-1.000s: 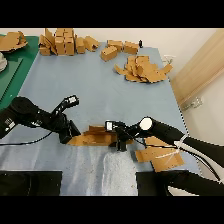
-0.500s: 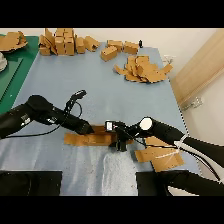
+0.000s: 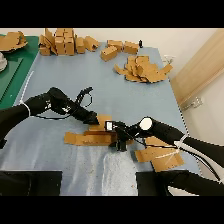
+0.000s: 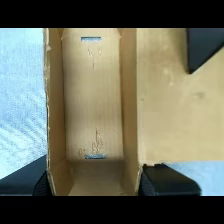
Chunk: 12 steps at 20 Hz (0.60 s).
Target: Fold the box.
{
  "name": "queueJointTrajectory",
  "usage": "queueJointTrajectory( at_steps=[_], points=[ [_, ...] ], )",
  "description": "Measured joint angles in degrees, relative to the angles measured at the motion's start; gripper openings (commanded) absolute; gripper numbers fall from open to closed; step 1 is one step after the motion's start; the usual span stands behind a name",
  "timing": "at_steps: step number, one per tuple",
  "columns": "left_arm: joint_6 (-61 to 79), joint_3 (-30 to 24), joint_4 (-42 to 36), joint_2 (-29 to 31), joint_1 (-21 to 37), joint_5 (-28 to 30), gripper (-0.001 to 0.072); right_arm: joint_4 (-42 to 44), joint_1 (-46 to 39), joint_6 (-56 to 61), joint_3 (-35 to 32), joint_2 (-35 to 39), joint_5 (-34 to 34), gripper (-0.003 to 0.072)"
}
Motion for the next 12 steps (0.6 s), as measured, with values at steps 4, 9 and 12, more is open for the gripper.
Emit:
queueJointTrajectory(
  at_steps=[4,9,12],
  points=[
    [-4.1,0.9,5.7,-1.7,0.3,0.3,0.0010,0.0,0.0,0.0,0.0,0.0,0.0,0.0579],
    [-1.4,1.2,7.6,-1.6,1.3,-0.1,0.0010,0.0,0.0,0.0,0.0,0.0,-0.1,0.0578],
    [7.1,1.2,5.9,1.9,6.5,-3.1,0.0009,0.0,0.0,0.0,0.0,0.0,-0.1,0.0579]
  ],
)
